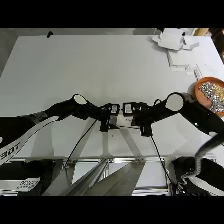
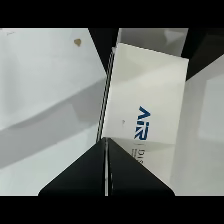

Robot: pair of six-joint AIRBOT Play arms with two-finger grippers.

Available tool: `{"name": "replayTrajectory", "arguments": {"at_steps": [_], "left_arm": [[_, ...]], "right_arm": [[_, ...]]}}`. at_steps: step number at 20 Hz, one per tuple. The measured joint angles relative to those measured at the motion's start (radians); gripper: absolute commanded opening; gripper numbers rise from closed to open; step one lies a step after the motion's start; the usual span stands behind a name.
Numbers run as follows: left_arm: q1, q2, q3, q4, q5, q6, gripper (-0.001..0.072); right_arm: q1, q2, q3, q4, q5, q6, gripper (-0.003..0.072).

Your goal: Fold the box and place the chain.

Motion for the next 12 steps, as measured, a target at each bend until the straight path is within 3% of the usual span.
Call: {"name": "replayTrajectory", "arguments": {"at_steps": [12], "left_arm": [[0.000, 0.000, 0.000, 0.000, 0.000, 0.000, 0.0272]], "right_arm": [[0.010, -0.013, -0.060, 0.006, -0.075, -0.003, 0.0022]]}}
